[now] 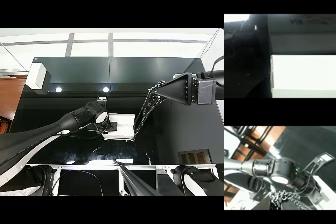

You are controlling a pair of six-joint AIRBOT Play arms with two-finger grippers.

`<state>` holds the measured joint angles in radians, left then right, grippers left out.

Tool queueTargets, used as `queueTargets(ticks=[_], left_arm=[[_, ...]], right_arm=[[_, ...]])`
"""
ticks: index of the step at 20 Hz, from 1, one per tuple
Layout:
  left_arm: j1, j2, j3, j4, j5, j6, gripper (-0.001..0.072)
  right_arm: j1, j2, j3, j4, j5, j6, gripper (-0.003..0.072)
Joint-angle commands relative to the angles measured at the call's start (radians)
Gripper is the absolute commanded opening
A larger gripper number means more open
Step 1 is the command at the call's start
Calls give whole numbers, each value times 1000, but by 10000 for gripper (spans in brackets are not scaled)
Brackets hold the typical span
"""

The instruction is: Fold the box and place the chain.

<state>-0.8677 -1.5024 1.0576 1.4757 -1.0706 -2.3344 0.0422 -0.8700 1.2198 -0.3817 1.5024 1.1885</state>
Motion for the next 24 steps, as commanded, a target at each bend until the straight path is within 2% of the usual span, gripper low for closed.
queueTargets(ticks=[1, 9, 14, 24], left_arm=[[1, 0, 0, 0, 0, 0, 29], [1, 0, 0, 0, 0, 0, 29], [1, 0, 0, 0, 0, 0, 29], [1, 0, 0, 0, 0, 0, 29]], right_arm=[[4, 0, 0, 17, 2, -1, 4], [69, -14, 0, 3, -21, -1, 5], [82, -34, -15, -64, -36, 0, 5], [167, -57, -241, -68, -176, 0, 6]])
